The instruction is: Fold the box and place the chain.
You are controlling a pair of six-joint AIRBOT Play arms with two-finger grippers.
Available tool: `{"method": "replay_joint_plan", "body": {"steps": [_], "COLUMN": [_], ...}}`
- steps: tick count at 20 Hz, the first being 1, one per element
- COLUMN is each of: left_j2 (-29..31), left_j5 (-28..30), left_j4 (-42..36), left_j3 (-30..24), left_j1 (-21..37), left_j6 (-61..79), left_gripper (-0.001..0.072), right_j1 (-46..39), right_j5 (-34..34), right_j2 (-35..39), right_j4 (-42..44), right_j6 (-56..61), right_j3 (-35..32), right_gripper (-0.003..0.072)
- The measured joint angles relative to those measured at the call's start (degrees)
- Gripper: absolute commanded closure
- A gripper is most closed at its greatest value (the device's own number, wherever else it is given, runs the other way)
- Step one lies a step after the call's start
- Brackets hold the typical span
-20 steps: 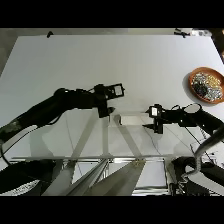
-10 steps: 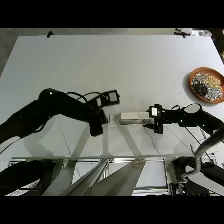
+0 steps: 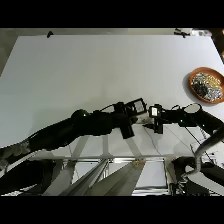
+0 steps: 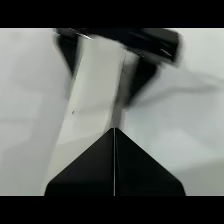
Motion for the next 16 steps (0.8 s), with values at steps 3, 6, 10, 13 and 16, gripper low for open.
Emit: {"method": "replay_joint_plan", "body": {"steps": [3,6,10,13,16], "left_j2": [-3.8,-7.7,-11.2,-12.9,-14.3], "left_j5": [-11.2,-18.0,-21.2,-20.9,-18.1], "left_j4": [-0.3,-0.4,-0.4,-0.3,-0.3], "left_j3": [0.0,0.0,0.0,0.0,0.0], "left_j1": [-0.2,0.6,2.3,3.3,3.8], "left_j6": [-4.4,-8.5,-11.2,-12.0,-12.3], "left_gripper": [0.0706,0.0707,0.0709,0.0709,0.0709], "right_j1": [0.0,0.0,0.0,0.0,0.0], "right_j5": [0.0,0.0,0.0,0.0,0.0], "right_j2": [0.0,0.0,0.0,0.0,0.0], "right_j4": [0.0,0.0,0.0,0.0,0.0], "right_j6": [0.0,0.0,0.0,0.0,0.0], "right_j3": [0.0,0.0,0.0,0.0,0.0], "right_gripper": [0.0250,0.0250,0.0250,0.0250,0.0250]}}
